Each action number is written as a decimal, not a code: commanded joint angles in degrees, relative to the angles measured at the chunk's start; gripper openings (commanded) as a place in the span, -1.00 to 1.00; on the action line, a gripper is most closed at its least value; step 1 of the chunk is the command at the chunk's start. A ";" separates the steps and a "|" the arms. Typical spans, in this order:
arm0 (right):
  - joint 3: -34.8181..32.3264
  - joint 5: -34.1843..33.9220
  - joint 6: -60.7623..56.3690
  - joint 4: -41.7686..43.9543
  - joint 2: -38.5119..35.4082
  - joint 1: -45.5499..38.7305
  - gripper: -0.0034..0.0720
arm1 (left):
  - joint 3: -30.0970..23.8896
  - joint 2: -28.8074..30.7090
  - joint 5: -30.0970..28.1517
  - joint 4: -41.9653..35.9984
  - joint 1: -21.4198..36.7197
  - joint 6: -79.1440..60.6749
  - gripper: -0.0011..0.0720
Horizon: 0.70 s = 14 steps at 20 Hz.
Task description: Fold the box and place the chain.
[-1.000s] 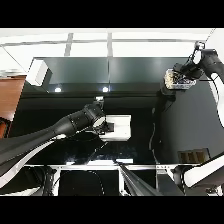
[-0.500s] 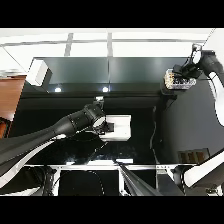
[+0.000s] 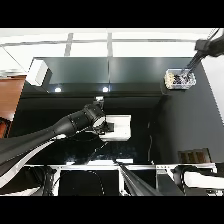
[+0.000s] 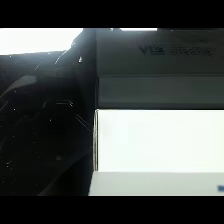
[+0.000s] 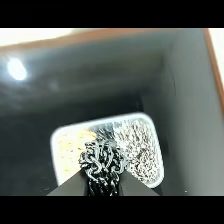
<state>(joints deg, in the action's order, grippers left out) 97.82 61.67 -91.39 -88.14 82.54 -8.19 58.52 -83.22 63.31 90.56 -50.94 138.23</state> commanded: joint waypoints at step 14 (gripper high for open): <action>-44.54 24.87 24.39 53.51 -38.51 3.78 -0.88 | 0.04 -0.02 -0.09 0.00 0.04 0.00 -0.90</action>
<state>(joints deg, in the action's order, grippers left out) 62.06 83.79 -69.58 -45.17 47.48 -6.68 58.52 -83.22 63.29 90.56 -50.94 138.23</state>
